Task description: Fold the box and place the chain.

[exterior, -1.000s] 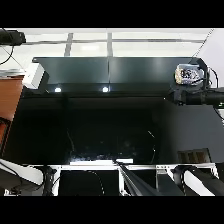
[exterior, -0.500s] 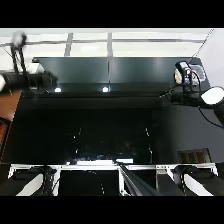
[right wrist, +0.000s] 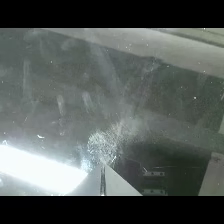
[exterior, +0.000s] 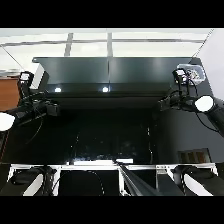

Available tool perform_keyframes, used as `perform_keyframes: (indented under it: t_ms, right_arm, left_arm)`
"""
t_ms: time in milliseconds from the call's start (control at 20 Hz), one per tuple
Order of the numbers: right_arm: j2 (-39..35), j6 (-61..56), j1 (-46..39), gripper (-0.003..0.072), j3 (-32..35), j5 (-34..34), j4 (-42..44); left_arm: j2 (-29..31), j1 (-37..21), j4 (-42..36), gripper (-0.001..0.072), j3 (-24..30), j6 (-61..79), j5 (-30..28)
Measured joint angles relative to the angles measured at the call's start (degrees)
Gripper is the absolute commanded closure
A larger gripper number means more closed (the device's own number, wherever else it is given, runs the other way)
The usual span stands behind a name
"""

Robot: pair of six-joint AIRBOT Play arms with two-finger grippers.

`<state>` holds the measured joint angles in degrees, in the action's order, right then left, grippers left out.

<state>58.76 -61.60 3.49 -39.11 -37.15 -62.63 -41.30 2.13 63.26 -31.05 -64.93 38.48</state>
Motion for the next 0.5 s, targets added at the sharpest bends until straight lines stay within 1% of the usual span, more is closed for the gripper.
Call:
perform_keyframes:
  t_ms: [500]
  right_arm:
    - [0.00, -0.26, 0.04, 0.0669, 0.22, 0.22, -0.44]
  left_arm:
    - [0.57, 0.00, 0.13, 0.0683, 0.83, -0.04, -0.42]
